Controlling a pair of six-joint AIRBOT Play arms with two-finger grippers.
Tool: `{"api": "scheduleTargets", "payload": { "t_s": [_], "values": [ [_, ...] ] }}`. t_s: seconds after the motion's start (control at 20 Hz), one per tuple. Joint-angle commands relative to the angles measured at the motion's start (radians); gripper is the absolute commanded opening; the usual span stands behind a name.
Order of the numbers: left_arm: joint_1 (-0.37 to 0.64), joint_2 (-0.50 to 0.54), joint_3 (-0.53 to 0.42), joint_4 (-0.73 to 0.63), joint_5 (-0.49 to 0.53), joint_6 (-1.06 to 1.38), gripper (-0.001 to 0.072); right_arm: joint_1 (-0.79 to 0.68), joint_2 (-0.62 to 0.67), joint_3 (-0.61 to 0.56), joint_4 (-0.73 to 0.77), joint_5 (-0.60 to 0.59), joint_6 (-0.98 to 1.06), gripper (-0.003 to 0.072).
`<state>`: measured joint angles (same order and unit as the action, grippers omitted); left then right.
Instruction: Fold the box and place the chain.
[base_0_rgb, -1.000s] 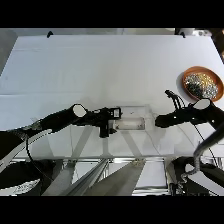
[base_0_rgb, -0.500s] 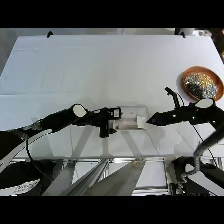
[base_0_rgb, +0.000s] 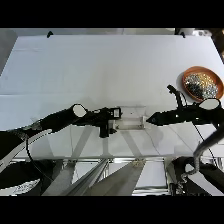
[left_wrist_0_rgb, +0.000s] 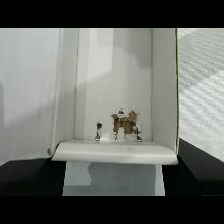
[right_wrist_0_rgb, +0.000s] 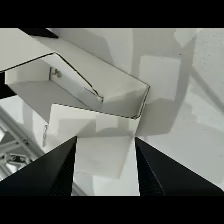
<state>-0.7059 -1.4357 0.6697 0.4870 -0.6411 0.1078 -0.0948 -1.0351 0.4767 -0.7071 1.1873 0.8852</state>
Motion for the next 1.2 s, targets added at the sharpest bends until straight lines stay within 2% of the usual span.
{"api": "scheduleTargets", "payload": {
  "t_s": [0.0,0.1,0.2,0.3,0.6,1.15],
  "values": [
    [0.000,-0.001,0.000,0.000,0.000,0.000,0.0133,0.000,0.004,0.000,-0.034,-0.026,0.015,0.0421],
    [0.000,-0.001,0.000,0.000,0.000,0.000,0.0133,0.029,0.005,0.000,-0.054,-0.032,0.019,0.0425],
    [0.000,-0.001,0.000,0.000,0.000,0.000,0.0133,0.093,0.004,0.000,-0.135,-0.073,0.049,0.0504],
    [0.000,-0.001,0.000,0.000,0.000,0.000,0.0133,0.143,0.005,0.000,-0.194,-0.125,0.108,0.0504],
    [0.000,-0.001,0.000,0.000,0.000,0.000,0.0133,0.158,0.005,0.000,-0.055,-0.124,0.109,0.0482],
    [0.000,-0.001,0.000,0.000,0.000,0.000,0.0133,0.158,0.016,0.000,-0.045,-0.089,0.163,0.0468]
  ]
}}
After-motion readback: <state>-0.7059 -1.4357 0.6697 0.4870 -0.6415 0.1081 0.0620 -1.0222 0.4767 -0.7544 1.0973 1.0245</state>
